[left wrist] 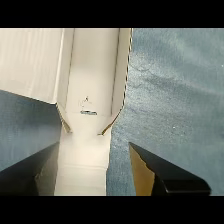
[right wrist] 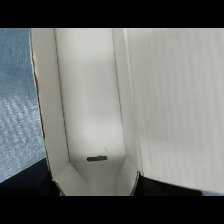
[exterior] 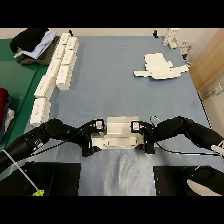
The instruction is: Fold the box.
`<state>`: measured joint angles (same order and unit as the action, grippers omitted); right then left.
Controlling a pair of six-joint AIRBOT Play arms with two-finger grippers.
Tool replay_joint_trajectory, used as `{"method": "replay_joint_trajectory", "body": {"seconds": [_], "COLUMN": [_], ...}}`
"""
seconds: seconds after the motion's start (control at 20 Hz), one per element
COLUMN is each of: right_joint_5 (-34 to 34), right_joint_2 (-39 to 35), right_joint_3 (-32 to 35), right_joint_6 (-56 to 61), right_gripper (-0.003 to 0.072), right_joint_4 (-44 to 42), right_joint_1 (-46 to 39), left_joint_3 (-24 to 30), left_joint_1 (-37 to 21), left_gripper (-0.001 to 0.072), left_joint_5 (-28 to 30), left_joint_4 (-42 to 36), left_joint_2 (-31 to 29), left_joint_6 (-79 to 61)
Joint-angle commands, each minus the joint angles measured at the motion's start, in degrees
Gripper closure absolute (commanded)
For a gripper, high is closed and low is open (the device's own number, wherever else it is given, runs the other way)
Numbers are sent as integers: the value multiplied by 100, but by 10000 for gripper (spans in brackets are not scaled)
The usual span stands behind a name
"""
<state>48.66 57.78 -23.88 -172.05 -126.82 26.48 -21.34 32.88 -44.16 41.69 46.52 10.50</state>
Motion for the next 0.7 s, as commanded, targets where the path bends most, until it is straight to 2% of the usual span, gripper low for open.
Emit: {"method": "replay_joint_trajectory", "body": {"seconds": [0.0, 0.2, 0.25, 0.3, 0.4, 0.45, 0.5, 0.65], "right_joint_5": [0, 0, 0, 0, 0, 0, 0, 0], "right_joint_2": [2, 2, 2, 2, 2, 2, 2, 2], "right_joint_3": [2, 2, 2, 2, 2, 2, 2, 2], "right_joint_6": [2, 0, 2, 2, 2, 2, 0, 0], "right_gripper": [163, 163, 163, 163, 163, 163, 163, 163], "right_joint_4": [-2, -2, -2, -2, -2, -2, -2, -2], "right_joint_1": [4, 4, 4, 4, 4, 4, 4, 4], "left_joint_3": [2, -9, -22, -22, -20, -22, -20, -20], "left_joint_1": [2, 2, 11, 46, 153, 214, 264, 439], "left_gripper": [59, 76, 219, 290, 309, 486, 532, 533], "left_joint_5": [201, 378, 374, 407, 516, 557, 599, 835], "left_joint_4": [-411, -660, -662, -675, -748, -745, -748, -802], "left_joint_2": [114, 382, 428, 446, 459, 459, 459, 459], "left_joint_6": [-402, -708, -804, -931, -1005, -1021, -1049, -1080]}}
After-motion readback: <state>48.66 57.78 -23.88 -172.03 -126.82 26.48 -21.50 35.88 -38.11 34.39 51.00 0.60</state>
